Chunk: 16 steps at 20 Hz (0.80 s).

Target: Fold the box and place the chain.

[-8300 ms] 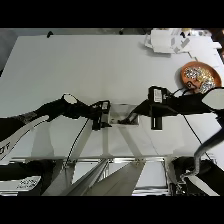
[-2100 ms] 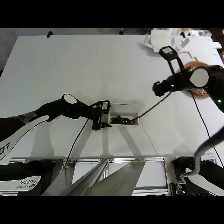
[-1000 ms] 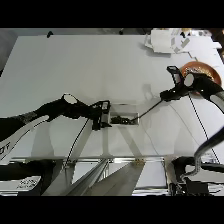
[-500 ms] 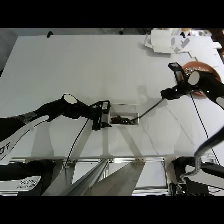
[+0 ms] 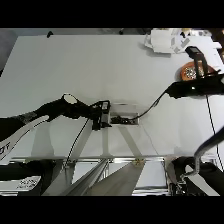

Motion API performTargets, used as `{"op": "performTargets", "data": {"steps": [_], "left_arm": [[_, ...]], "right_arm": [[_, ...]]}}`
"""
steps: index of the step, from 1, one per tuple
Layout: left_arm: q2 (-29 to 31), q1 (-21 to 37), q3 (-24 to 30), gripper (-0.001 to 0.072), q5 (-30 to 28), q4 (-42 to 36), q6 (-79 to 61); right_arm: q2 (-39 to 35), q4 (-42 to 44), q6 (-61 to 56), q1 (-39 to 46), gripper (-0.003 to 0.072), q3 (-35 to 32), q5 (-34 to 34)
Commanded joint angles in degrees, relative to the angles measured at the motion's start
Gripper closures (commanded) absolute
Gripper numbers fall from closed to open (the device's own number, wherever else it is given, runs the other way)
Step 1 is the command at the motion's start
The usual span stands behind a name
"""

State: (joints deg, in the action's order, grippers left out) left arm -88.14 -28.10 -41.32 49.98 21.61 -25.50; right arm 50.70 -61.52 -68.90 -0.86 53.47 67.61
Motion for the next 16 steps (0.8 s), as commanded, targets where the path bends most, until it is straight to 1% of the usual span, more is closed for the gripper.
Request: {"op": "performTargets", "data": {"steps": [1,3,6,8,10,13,16], "left_arm": [[0.02,0.02,0.0,0.0574,0.0,0.02,0.0],[0.02,0.04,0.0,0.0574,-0.02,0.02,-0.02],[0.02,0.04,0.0,0.0574,-0.02,0.02,-0.02],[0.02,0.04,0.0,0.0574,0.0,0.02,0.0],[0.02,0.02,0.0,0.0574,0.0,0.02,0.0],[0.02,0.04,0.0,0.0574,0.0,0.02,-0.02],[0.02,0.04,0.0,0.0574,0.0,0.02,0.0]], "right_arm": [[-9.42,15.8,5.7,-0.04,0.0669,0.07,6.01],[-12.13,20.48,6.47,-1.03,0.0669,0.07,7.54],[-12.94,25.9,8.22,-6.75,0.0669,0.07,7.72],[-12.92,26.32,10.01,-11.72,0.0669,0.07,5.16],[-12.5,25.66,11.17,-16.41,0.0669,0.07,0.15],[-9.18,25.24,14.01,-22.29,0.0668,0.07,-5.46],[-3.17,23.12,14.01,-25.88,0.0668,0.07,-6.71]]}}
